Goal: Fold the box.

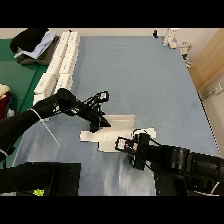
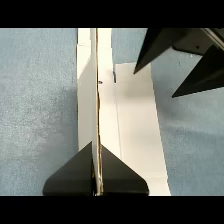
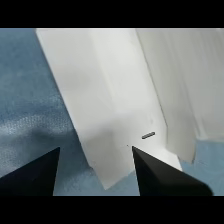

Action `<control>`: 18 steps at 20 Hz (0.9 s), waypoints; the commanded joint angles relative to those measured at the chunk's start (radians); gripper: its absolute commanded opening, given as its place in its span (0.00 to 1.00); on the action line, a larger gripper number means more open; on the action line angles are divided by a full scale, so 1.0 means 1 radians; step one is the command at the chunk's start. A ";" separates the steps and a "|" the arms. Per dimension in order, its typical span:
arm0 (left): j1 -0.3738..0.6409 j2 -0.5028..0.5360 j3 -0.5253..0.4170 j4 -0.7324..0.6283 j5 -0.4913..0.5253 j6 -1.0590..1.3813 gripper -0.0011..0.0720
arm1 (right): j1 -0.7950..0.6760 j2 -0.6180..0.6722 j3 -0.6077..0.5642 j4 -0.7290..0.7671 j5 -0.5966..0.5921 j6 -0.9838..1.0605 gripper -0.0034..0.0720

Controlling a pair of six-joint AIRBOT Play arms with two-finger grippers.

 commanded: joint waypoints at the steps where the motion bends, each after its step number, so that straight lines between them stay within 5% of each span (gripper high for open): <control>1: 0.000 0.000 0.000 0.000 0.000 0.000 0.03 | 0.015 -0.011 -0.044 0.037 0.069 -0.066 1.00; 9: 0.000 0.000 0.000 0.000 0.000 0.001 0.03 | -0.088 -0.052 -0.020 -0.287 0.126 0.272 1.00; 18: 0.000 0.000 0.000 0.000 0.000 0.000 0.03 | -0.126 0.019 -0.023 -0.264 0.104 0.286 1.00</control>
